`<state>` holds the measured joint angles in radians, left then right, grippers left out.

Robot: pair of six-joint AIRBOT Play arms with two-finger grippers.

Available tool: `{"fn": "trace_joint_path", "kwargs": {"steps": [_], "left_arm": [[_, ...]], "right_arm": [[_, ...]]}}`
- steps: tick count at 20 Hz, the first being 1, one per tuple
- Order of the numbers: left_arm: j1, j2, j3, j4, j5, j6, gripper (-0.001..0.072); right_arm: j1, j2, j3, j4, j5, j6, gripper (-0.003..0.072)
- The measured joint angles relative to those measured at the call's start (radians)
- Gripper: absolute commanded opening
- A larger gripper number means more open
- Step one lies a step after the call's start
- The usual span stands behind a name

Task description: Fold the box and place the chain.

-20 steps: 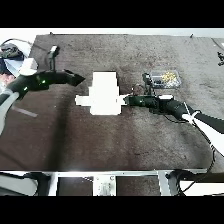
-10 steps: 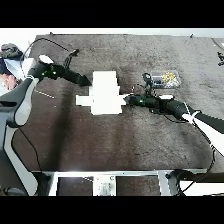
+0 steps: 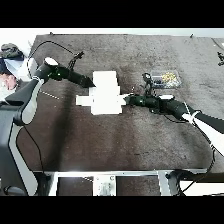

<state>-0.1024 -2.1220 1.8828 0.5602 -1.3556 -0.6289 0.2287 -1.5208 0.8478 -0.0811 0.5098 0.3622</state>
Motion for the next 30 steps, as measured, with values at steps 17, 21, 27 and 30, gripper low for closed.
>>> {"fn": "trace_joint_path", "kwargs": {"steps": [17,21,27,30], "left_arm": [[-0.014,-0.054,0.011,-0.052,-0.084,0.047,0.0353],[-0.014,-0.054,0.011,-0.048,-0.092,0.057,0.0184],[-0.014,-0.054,0.011,-0.034,-0.092,0.077,0.0009],[-0.014,-0.054,0.011,-0.036,-0.108,0.16,0.0008]], "right_arm": [[-0.001,0.0,0.0,-0.006,0.006,-0.004,0.0013],[-0.001,0.0,0.0,-0.01,0.006,-0.004,0.0014],[-0.001,0.0,0.0,-0.012,0.002,-0.004,0.0412],[-0.008,0.005,0.0,-0.018,0.001,-0.004,0.0408]]}}
